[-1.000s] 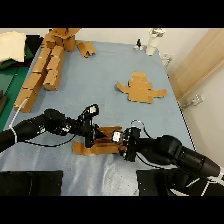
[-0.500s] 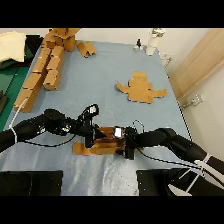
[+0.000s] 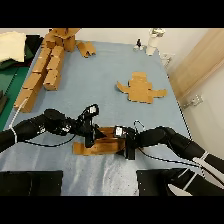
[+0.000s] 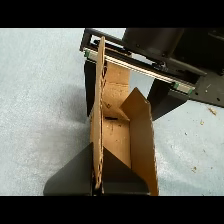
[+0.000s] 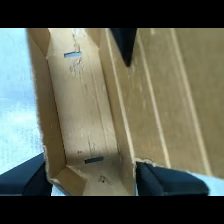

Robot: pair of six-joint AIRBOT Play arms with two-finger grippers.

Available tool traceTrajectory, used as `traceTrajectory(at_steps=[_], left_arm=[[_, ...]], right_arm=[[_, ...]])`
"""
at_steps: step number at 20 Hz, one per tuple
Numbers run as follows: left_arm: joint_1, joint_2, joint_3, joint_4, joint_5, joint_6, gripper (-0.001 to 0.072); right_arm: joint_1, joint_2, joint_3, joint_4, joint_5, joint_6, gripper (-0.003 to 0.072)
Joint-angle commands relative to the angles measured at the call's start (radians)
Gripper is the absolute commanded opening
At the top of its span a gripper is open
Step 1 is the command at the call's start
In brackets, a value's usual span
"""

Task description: Fold the box.

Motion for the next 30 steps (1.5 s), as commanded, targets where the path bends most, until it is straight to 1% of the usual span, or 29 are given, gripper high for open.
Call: traceTrajectory(at_steps=[1, 7, 9, 11, 14, 15, 16, 17, 30], left_arm=[[0.001, 0.001, 0.000, 0.000, 0.000, 0.000, 0.0013], [0.000, 0.001, 0.000, 0.000, 0.000, 0.000, 0.0013], [0.001, 0.001, 0.000, 0.000, 0.000, 0.000, 0.0013], [0.001, 0.001, 0.000, 0.000, 0.000, 0.000, 0.0013], [0.001, 0.001, 0.000, 0.000, 0.000, 0.000, 0.0013], [0.001, 0.001, 0.000, 0.000, 0.000, 0.000, 0.0013], [0.001, 0.001, 0.000, 0.000, 0.000, 0.000, 0.0013], [0.001, 0.001, 0.000, 0.000, 0.000, 0.000, 0.0013], [0.001, 0.001, 0.000, 0.000, 0.000, 0.000, 0.0013]], right_arm=[[0.000, -0.027, 0.000, -0.001, 0.001, -0.011, 0.0711], [0.002, -0.045, 0.000, 0.003, 0.008, -0.026, 0.0707], [0.002, -0.045, 0.000, 0.003, 0.008, -0.028, 0.0695], [0.002, -0.046, 0.000, 0.003, 0.008, -0.039, 0.0615], [0.002, -0.046, 0.000, 0.003, 0.008, -0.065, 0.0609], [0.002, -0.046, 0.000, 0.002, 0.007, -0.065, 0.0561], [0.002, -0.046, 0.000, 0.003, 0.006, -0.065, 0.0468], [0.002, -0.046, 0.000, 0.002, 0.008, -0.065, 0.0458], [0.002, -0.045, 0.000, 0.003, 0.007, -0.064, 0.0458]])
